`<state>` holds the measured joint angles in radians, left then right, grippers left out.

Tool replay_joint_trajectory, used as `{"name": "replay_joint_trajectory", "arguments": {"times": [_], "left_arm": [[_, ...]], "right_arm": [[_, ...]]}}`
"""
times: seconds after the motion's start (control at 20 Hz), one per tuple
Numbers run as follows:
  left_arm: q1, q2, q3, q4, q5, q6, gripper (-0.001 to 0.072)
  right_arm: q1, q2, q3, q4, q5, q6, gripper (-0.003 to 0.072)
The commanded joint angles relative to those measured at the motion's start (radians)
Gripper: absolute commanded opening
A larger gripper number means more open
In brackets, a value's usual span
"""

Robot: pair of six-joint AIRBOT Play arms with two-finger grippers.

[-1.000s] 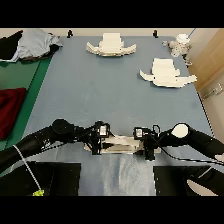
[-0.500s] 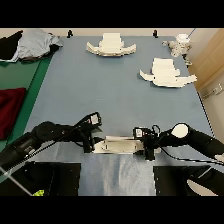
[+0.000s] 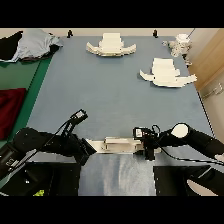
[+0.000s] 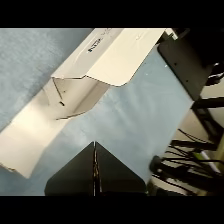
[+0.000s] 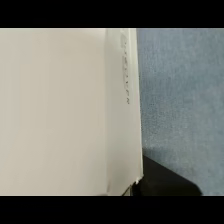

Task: Fold the box.

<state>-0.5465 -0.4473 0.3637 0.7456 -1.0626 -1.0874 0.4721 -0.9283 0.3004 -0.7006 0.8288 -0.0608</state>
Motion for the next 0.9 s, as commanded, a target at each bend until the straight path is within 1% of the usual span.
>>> {"name": "replay_joint_trajectory", "arguments": {"times": [0.0,0.1,0.3,0.4,0.5,0.7,0.85], "left_arm": [[-0.01,-0.095,0.018,-0.158,-0.039,-0.078,0.0018],[-0.053,-0.195,0.053,-0.191,-0.018,-0.045,0.0018],[-0.145,-0.386,0.172,-0.254,0.107,0.035,0.0019],[-0.15,-0.476,0.242,-0.253,0.129,0.069,0.0018],[-0.15,-0.547,0.29,-0.253,0.164,0.134,0.0018],[-0.15,-0.634,0.33,-0.252,0.304,0.165,0.0018],[-0.14,-0.66,0.33,-0.244,0.398,0.2,0.0018]], "right_arm": [[-0.001,0.001,0.001,0.0,0.0,0.0,0.0528],[-0.001,0.001,0.001,0.0,0.0,0.0,0.0528],[-0.001,0.001,0.001,0.0,0.0,0.0,0.0528],[-0.001,0.001,0.001,0.0,0.0,0.0,0.0528],[-0.001,0.001,0.001,0.0,0.0,0.0,0.0528],[-0.001,0.001,0.001,0.0,0.0,0.0,0.0528],[-0.001,0.001,0.001,0.0,0.0,0.0,0.0528]]}}
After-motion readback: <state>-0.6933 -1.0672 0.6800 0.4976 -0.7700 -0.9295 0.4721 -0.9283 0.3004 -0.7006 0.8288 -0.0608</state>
